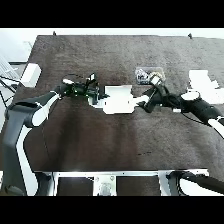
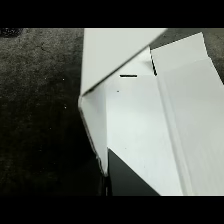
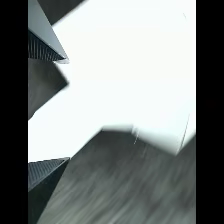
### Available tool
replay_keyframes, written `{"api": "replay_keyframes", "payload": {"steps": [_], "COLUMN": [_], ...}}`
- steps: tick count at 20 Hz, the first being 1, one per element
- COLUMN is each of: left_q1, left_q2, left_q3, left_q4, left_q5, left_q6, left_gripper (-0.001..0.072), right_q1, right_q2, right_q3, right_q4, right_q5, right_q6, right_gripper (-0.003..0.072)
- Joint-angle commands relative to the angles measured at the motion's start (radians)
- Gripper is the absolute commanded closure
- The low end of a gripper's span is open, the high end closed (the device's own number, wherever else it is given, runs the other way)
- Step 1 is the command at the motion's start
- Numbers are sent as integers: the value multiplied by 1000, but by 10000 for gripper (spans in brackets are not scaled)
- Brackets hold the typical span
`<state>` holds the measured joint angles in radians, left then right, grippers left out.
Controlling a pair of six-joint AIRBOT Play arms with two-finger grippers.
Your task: Fold the box and place the chain.
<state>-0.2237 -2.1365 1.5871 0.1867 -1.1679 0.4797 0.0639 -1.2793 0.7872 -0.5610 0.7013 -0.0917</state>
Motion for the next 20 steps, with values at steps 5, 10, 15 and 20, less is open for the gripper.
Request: {"api": "replay_keyframes", "payload": {"steps": [5,10,15,20], "left_q1": [0,0,0,0], "left_q2": [1,1,0,0], "left_q3": [1,1,1,1], "left_q4": [-2,-8,-8,-8], "left_q5": [0,0,0,-1], "left_q6": [0,0,0,0], "left_gripper": [690,690,690,690], "right_q1": [121,137,136,134], "right_q2": [-7,-72,-132,-185], "right_q3": [-27,-27,-24,3], "right_q4": [-131,-161,-21,91], "right_q5": [24,-19,-93,-119], "right_q6": [-151,-219,-322,-411], "right_gripper": [-14,-14,-14,-13]}}
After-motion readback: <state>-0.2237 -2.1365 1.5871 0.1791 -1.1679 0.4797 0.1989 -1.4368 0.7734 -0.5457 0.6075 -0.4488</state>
